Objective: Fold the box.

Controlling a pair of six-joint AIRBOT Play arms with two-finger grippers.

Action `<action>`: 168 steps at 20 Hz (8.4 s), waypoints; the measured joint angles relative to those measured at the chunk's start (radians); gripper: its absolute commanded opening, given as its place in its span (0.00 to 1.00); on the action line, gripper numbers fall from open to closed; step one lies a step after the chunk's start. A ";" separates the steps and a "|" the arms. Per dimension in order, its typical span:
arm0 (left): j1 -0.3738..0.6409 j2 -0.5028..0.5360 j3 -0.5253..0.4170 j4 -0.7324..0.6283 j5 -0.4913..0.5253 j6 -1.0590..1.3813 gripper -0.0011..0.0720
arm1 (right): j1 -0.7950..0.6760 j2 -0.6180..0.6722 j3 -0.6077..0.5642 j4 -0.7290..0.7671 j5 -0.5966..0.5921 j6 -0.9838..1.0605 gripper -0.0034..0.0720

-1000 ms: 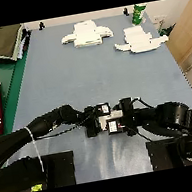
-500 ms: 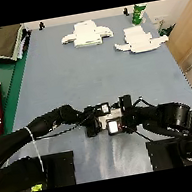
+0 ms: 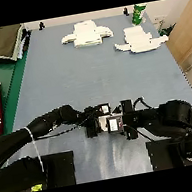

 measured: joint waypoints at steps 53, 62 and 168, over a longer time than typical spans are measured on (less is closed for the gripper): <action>0.000 0.000 0.000 0.000 -0.002 0.003 0.83 | 0.000 -0.127 0.039 -0.044 -0.005 -0.034 0.38; 0.000 0.000 0.000 0.000 0.002 0.000 0.83 | 0.000 -0.042 0.046 -0.021 -0.013 0.019 0.32; 0.171 -0.019 0.051 0.028 -0.077 -0.172 0.83 | -0.344 -0.008 -0.041 -0.383 0.145 1.365 0.06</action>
